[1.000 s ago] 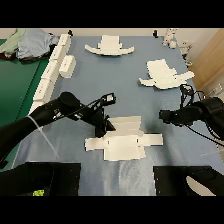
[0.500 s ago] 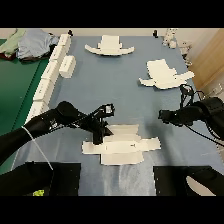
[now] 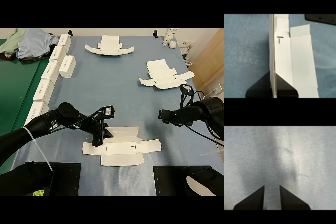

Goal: Fold the box.

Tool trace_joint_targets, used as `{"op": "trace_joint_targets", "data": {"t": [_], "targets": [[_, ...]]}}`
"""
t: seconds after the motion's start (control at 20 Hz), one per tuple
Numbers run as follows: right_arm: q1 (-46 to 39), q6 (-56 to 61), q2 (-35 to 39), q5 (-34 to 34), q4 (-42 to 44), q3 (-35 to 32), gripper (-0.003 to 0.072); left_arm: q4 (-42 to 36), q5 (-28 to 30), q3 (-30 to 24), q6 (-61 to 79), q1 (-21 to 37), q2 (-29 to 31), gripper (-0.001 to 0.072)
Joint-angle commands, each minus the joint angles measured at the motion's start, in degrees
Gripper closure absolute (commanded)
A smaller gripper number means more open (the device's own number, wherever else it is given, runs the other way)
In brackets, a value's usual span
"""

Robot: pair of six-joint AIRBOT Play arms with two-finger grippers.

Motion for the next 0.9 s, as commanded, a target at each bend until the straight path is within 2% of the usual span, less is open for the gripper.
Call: {"op": "trace_joint_targets", "data": {"t": [0.0,0.35,0.4,0.5,0.6,0.85], "targets": [[0.1,0.0,0.0,0.6,0.0,0.0,0.0395,0.5,-1.9,0.0,0.0,0.0,0.3,0.0694],[0.1,-0.5,0.0,1.0,1.8,0.0,0.0396,0.6,-4.1,0.0,-0.4,0.0,0.3,0.0692],[0.1,-2.4,0.0,1.0,3.6,0.0,0.0426,0.6,-4.3,0.0,-0.5,0.0,0.3,0.0692],[0.1,-7.1,0.0,0.8,8.0,0.0,0.0676,0.6,-4.3,0.0,-0.5,0.0,0.3,0.0692],[0.1,-8.5,0.0,0.1,10.6,0.0,0.0681,0.6,-4.3,0.0,-0.5,0.0,0.3,0.0692],[0.1,-8.7,0.0,-1.6,10.6,0.0,0.0682,0.6,-4.1,0.0,-0.4,0.0,0.2,0.0692]]}}
